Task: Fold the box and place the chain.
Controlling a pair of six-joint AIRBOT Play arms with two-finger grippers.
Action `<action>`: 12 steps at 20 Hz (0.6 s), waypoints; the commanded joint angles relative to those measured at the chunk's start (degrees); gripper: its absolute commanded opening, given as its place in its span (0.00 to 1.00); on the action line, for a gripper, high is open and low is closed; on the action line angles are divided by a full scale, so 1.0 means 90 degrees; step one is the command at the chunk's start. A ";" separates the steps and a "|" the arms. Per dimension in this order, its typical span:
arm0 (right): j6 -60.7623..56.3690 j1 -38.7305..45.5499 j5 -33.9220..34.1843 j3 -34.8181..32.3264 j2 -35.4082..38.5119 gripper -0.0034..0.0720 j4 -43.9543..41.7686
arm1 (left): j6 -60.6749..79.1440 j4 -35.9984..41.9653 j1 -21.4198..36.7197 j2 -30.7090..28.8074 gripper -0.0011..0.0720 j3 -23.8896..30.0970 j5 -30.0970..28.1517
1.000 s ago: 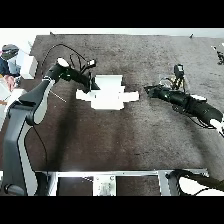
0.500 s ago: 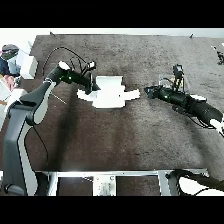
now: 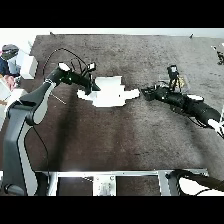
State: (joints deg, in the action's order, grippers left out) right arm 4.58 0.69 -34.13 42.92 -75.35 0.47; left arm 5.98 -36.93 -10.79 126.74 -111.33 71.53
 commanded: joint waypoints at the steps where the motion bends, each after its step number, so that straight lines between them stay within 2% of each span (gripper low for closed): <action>1: 0.0743 -0.0087 0.0000 0.0005 -0.0005 0.83 0.0102 | 0.0053 -0.0046 0.0002 0.0005 0.03 0.0010 -0.0044; 2: 0.0945 -0.0097 -0.0012 0.0005 -0.0005 0.86 0.0163 | 0.0053 -0.0041 0.0002 0.0005 0.03 0.0010 -0.0051; 6: 0.1967 -0.0408 -0.0092 0.0053 -0.0024 0.87 0.0367 | 0.0053 -0.0036 0.0002 0.0005 0.03 0.0010 -0.0051; 11: 0.1982 -0.1175 -0.0874 0.1030 -0.0903 0.88 0.2208 | 0.0053 -0.0034 0.0000 0.0005 0.03 0.0010 -0.0068; 12: 0.1967 -0.1258 -0.1027 0.1183 -0.1076 0.97 0.2494 | 0.0053 -0.0029 0.0002 0.0005 0.03 0.0010 -0.0058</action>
State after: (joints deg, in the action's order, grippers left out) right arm 21.15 -7.88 -39.16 49.69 -81.23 13.98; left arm 6.42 -37.17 -10.81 126.74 -111.26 71.09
